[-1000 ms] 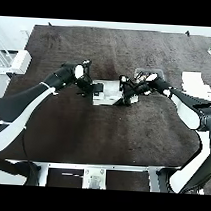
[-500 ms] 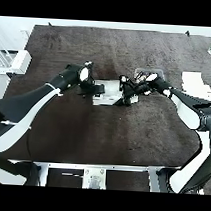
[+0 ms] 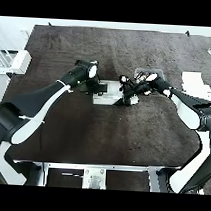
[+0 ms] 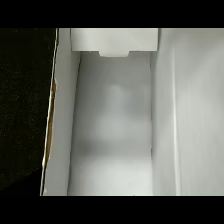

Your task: Fold the box and place the chain.

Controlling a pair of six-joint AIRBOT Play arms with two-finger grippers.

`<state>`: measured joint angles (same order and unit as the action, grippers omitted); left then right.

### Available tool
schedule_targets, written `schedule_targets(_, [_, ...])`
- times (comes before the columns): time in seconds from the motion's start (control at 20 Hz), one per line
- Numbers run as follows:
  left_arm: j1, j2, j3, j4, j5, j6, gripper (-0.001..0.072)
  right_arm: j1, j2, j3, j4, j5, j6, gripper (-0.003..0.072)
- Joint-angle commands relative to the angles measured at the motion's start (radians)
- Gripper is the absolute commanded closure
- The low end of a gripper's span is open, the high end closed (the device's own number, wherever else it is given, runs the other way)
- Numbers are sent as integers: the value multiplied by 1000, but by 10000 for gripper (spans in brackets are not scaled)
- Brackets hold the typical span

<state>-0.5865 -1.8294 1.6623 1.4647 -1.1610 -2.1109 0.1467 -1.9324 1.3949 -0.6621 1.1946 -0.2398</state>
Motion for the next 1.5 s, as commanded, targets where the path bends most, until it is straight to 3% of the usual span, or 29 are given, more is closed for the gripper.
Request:
schedule_targets(0.0, [-3, -19, 12, 22, -36, -19, 323, 1, -1, 0, 0, 0, 0, 147])
schedule_targets(0.8, [-4, -25, 12, 130, 13, -81, 324, 1, -1, 0, 0, 0, 0, 147])
schedule_targets(1.45, [-4, -43, 12, 121, -33, -77, 352, 1, -1, 0, 0, 0, 0, 147])
